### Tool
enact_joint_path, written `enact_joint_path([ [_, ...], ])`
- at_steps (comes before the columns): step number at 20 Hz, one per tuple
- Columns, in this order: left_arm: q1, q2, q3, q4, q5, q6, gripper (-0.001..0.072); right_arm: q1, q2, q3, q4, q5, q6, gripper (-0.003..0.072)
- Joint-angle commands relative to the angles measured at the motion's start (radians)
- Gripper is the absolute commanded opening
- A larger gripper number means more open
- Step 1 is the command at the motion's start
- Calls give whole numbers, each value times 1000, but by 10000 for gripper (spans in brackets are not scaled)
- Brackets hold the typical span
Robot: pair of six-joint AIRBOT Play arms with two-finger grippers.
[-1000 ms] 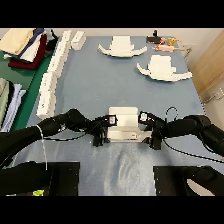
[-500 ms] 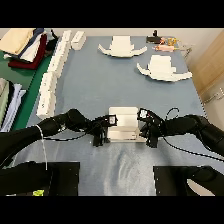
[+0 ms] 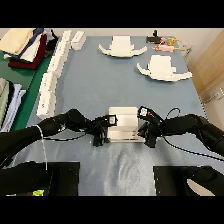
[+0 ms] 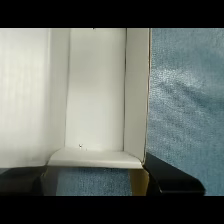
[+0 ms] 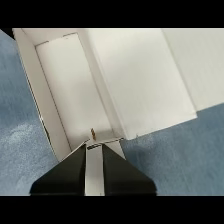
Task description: Fold the box.
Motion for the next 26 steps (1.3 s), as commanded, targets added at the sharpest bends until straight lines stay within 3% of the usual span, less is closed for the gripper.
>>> enact_joint_path([
  [1,1,1,1,0,0,0,509,1,-4,0,27,4,0,160],
  [7,1,1,1,0,0,0,509,64,-70,0,41,34,-1,185],
  [9,0,1,1,0,0,0,509,82,-74,0,40,71,-1,275],
  [12,1,1,1,0,0,0,509,84,-74,0,23,124,-1,342],
  [13,1,1,1,0,0,0,509,84,-74,0,17,134,0,509],
  [14,1,1,1,0,0,0,509,84,-74,0,15,138,0,589],
  [17,1,1,1,0,0,0,509,84,-74,0,2,134,0,579],
  [18,1,1,1,0,0,0,509,84,-72,0,-5,122,1,481],
  [19,1,1,1,0,0,0,509,84,-69,1,-9,101,4,260],
  [20,1,1,1,0,0,0,509,84,-63,2,-31,80,53,113],
  [21,1,1,1,0,0,0,509,84,-60,5,-65,66,133,47],
  [22,1,1,1,0,0,0,509,84,-55,13,-123,50,235,4],
  [26,1,1,1,0,0,0,509,84,-11,90,-533,-57,815,3],
])
